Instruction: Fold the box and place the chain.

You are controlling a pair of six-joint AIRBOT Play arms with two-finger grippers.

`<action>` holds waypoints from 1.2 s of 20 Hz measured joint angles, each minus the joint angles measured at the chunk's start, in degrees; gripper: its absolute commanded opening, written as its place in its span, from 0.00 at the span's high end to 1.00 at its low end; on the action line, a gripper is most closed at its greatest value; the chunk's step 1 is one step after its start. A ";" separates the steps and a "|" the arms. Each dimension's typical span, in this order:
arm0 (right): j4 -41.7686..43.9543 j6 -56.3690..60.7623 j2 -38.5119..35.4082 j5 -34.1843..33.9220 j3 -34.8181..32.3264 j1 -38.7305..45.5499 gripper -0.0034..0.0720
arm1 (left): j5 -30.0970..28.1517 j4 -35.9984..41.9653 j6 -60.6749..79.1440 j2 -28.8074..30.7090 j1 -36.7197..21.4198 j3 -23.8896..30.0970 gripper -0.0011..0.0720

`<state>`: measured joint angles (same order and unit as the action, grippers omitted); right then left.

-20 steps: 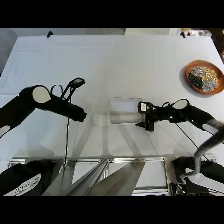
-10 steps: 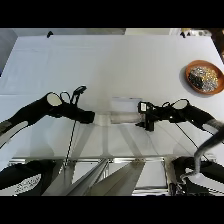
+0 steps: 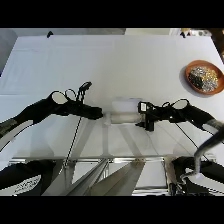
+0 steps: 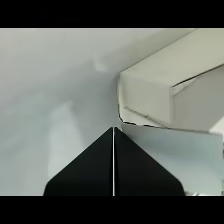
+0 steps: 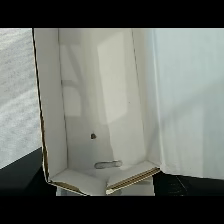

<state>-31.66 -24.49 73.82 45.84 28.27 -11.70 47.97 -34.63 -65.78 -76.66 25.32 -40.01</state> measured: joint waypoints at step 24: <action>0.00 0.00 0.00 0.02 0.00 0.00 0.45 | -0.66 -4.50 -10.58 1.42 8.96 -4.98 0.50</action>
<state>-31.66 -24.49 73.82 45.87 28.27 -11.70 47.31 -39.13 -76.36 -75.24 34.28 -44.99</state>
